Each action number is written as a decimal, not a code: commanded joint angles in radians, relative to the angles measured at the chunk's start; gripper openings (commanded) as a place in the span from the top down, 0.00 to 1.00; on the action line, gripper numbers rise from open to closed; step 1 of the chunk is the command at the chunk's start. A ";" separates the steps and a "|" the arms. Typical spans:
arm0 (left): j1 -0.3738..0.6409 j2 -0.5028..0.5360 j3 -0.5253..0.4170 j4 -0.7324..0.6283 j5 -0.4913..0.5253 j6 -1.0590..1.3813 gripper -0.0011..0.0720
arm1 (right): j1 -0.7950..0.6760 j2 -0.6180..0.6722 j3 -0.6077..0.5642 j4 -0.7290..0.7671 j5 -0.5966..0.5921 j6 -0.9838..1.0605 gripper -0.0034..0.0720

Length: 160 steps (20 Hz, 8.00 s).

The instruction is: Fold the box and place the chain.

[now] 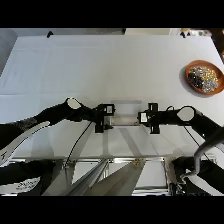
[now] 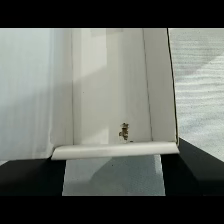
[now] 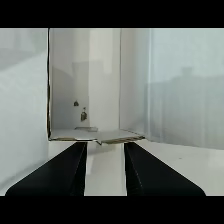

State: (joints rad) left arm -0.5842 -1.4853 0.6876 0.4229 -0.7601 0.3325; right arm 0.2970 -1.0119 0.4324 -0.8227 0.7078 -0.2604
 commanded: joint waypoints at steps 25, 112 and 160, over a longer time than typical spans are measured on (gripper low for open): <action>0.001 0.001 0.000 0.000 0.000 0.000 0.61 | -0.002 -0.061 -0.001 0.100 0.048 0.192 0.58; 0.001 0.001 0.000 0.000 0.000 0.000 0.61 | 0.432 -0.373 0.446 -0.695 0.386 2.515 0.80; 0.001 0.001 0.000 0.000 -0.007 0.000 0.61 | 0.378 -0.270 0.441 -0.753 0.469 2.346 0.56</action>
State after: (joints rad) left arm -0.5842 -1.4853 0.6876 0.4240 -0.7700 0.3332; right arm 0.7010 -1.3262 0.8658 -1.5623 1.1011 2.1529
